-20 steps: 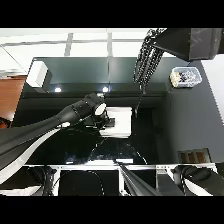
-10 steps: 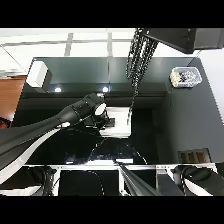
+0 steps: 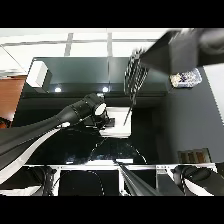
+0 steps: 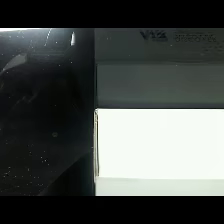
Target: Fold the box and place the chain.
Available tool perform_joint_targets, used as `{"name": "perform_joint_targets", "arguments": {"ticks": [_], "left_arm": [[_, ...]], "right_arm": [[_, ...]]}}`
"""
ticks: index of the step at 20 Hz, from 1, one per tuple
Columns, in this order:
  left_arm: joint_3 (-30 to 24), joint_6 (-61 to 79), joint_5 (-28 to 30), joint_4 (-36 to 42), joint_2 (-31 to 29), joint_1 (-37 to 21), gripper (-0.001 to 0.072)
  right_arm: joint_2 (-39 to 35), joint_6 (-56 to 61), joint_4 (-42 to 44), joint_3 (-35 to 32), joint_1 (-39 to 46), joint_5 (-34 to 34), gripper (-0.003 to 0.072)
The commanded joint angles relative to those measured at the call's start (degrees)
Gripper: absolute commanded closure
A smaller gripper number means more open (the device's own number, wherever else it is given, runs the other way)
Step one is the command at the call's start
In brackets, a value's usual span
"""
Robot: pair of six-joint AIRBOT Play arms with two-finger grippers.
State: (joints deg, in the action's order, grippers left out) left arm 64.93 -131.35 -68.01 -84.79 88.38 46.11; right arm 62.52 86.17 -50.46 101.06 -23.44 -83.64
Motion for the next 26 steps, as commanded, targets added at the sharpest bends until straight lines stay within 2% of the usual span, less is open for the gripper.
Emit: {"name": "perform_joint_targets", "arguments": {"ticks": [1, 9, 13, 17, 21, 22, 23, 24, 26], "left_arm": [[0.0, 0.0, 0.0, 0.0, 0.0, 0.0, 0.0682], [0.0, 0.0, 0.0, 0.0, 0.0, 0.0, 0.0682], [0.0, 0.0, 0.0, -0.2, 0.0, 0.0, 0.0682], [0.0, 0.0, 0.0, -0.2, 0.0, 0.0, 0.0682], [0.0, 0.0, 0.3, -0.2, 0.0, 0.0, 0.0682], [0.0, 0.0, 0.3, -0.2, 0.0, 0.0, 0.0682], [0.0, 0.0, 0.3, -0.2, 0.0, 0.0, 0.0682], [0.0, 0.0, 0.3, -0.2, 0.0, 0.0, 0.0682], [0.0, 0.0, 0.3, -0.2, 0.0, 0.0, 0.0682]], "right_arm": [[0.3, 0.4, -0.7, -8.1, -0.7, -3.7, 0.067], [0.3, 0.2, -1.0, -29.4, -6.5, 8.4, 0.067], [0.3, 1.1, -5.7, -37.9, -6.9, 13.0, 0.0671], [0.4, 1.6, 0.2, -45.1, -7.1, 22.3, 0.067], [1.6, 1.6, 1.8, -47.1, -7.4, 24.7, 0.0667], [2.1, 1.7, 1.3, -47.1, -7.4, 24.6, 0.0633], [2.3, 1.7, 0.5, -47.1, -7.4, 24.6, 0.0472], [2.3, 1.7, -0.7, -47.1, -7.3, 24.5, 0.0424], [2.3, 1.7, -3.8, -47.1, -6.2, 22.8, 0.0424]]}}
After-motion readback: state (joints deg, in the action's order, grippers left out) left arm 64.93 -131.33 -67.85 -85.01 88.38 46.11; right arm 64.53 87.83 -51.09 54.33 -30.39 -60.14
